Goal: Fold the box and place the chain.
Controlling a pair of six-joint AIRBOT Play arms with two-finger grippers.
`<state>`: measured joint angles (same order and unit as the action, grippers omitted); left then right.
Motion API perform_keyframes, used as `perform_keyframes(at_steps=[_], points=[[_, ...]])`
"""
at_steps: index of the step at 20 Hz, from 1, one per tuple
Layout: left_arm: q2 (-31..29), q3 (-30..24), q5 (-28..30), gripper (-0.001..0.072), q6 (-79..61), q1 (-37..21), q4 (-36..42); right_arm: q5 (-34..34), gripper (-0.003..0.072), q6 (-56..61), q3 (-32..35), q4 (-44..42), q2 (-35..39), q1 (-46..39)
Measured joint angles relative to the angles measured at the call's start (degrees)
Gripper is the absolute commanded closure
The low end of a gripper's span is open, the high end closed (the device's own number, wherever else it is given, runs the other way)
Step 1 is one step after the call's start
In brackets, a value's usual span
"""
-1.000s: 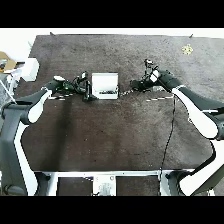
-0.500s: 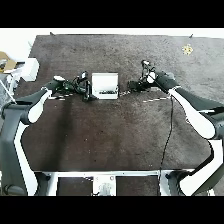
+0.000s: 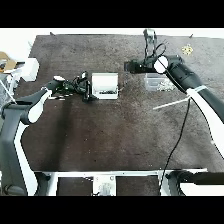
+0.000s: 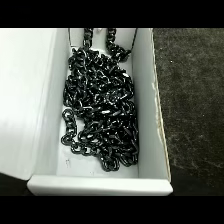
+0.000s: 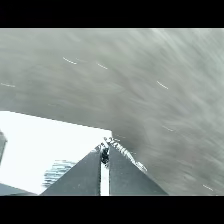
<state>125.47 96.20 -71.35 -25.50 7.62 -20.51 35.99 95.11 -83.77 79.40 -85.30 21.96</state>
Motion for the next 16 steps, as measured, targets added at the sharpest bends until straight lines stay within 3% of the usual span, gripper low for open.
perform_keyframes(at_steps=[4, 9, 11, 13, 16], points=[[0.0, 0.0, 0.0, 0.0525, 0.0, 0.0, 0.0, -3.7, 0.0684, -0.4, 0.0, 0.2, 2.8, 5.8], [0.0, 0.0, 0.0, 0.0526, 0.0, 0.0, 0.0, -5.3, 0.0683, -0.5, 0.1, 0.2, 0.7, 10.5], [0.0, 0.0, 0.0, 0.0525, 0.0, 0.0, 0.0, -5.5, 0.0332, -0.5, 0.1, 0.2, -1.2, 11.2], [0.0, 0.0, 0.0, 0.0526, 0.0, 0.0, 0.0, -5.3, 0.0430, -1.4, 0.1, 0.9, -2.7, 11.5], [0.0, 0.0, 0.0, 0.0526, 0.0, 0.0, 0.0, -4.9, 0.0454, -3.3, 0.0, 1.9, -3.6, 10.1]])
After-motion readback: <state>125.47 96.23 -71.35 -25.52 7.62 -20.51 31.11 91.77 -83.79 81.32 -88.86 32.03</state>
